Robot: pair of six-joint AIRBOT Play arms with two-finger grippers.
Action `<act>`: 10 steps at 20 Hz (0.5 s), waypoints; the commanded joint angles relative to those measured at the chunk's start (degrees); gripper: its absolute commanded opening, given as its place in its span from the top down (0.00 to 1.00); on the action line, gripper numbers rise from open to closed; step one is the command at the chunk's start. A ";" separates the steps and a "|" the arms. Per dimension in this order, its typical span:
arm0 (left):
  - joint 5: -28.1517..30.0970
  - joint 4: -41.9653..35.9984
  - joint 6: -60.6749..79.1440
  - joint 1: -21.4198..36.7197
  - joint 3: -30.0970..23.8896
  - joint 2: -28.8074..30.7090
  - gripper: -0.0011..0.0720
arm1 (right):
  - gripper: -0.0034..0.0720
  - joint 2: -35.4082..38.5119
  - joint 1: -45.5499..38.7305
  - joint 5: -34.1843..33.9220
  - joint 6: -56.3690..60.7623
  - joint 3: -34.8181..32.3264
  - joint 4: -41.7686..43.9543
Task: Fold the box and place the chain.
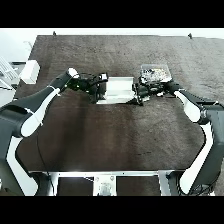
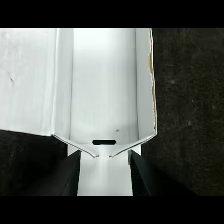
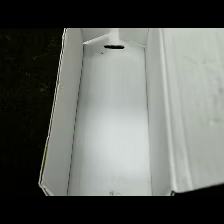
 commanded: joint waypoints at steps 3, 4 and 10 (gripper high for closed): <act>0.96 -2.36 0.55 -0.15 0.00 -0.02 0.51 | 0.18 -0.02 0.02 0.00 0.00 0.00 0.02; 0.96 -2.54 1.18 -0.57 -0.02 -0.02 0.51 | 0.18 -0.02 0.02 0.02 0.00 0.00 0.02; 4.09 -3.15 1.51 -2.49 -0.13 -0.98 0.51 | 0.18 -0.02 0.02 0.00 0.00 0.00 0.02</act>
